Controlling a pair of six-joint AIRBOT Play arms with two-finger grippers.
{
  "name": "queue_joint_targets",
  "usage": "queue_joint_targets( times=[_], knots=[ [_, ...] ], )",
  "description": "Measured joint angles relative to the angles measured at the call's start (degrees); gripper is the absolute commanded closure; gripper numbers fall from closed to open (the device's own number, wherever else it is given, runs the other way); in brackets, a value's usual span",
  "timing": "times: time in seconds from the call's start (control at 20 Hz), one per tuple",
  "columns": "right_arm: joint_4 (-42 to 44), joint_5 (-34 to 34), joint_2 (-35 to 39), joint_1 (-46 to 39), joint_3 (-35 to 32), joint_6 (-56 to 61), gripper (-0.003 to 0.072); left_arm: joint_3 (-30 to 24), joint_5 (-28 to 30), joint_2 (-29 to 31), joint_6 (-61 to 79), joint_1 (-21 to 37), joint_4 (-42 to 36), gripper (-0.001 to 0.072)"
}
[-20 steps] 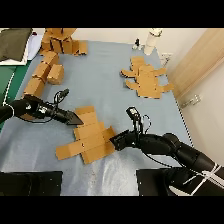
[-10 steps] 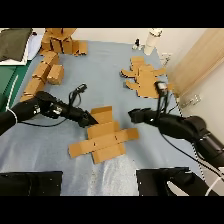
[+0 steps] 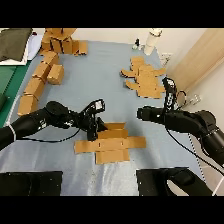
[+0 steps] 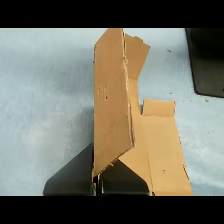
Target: Fold the box.
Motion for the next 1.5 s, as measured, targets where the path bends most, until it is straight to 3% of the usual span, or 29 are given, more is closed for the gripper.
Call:
queue_joint_targets(
  times=[0.35,0.85,1.5],
  knots=[
    [2.69,-3.1,-0.87,-0.13,0.09,0.24,0.0684,-4.33,5.86,5.53,5.05,-1.49,-1.53,0.0699],
    [3.26,-1.62,-0.94,0.61,0.09,-0.7,0.0684,-11.8,11.23,6.64,9.31,-6.43,-7.76,0.0699],
    [2.32,-0.61,-0.94,2.62,-2.89,-0.87,0.0684,-13.16,10.71,7.02,8.07,-12.55,-6.49,0.0698]
  ],
)
